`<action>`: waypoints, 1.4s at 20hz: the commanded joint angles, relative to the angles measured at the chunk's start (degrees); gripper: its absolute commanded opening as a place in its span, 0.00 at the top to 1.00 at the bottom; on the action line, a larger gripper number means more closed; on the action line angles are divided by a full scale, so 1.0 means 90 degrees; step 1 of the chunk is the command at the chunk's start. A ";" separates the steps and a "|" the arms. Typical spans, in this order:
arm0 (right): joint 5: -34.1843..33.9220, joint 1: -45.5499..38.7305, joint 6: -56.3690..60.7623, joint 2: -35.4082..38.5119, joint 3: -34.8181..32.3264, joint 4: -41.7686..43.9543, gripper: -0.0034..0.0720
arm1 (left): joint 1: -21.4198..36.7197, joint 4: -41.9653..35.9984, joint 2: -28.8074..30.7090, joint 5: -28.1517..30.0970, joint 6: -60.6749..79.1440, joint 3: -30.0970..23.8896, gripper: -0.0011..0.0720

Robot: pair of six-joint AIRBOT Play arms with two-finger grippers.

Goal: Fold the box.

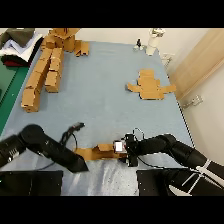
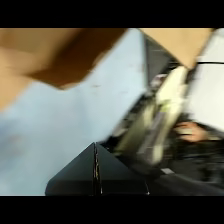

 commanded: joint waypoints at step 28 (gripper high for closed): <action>0.0002 0.0007 0.0000 0.0000 0.0002 -0.0005 0.24 | -0.1991 -0.8352 -0.2174 0.5646 0.5583 0.0410 0.97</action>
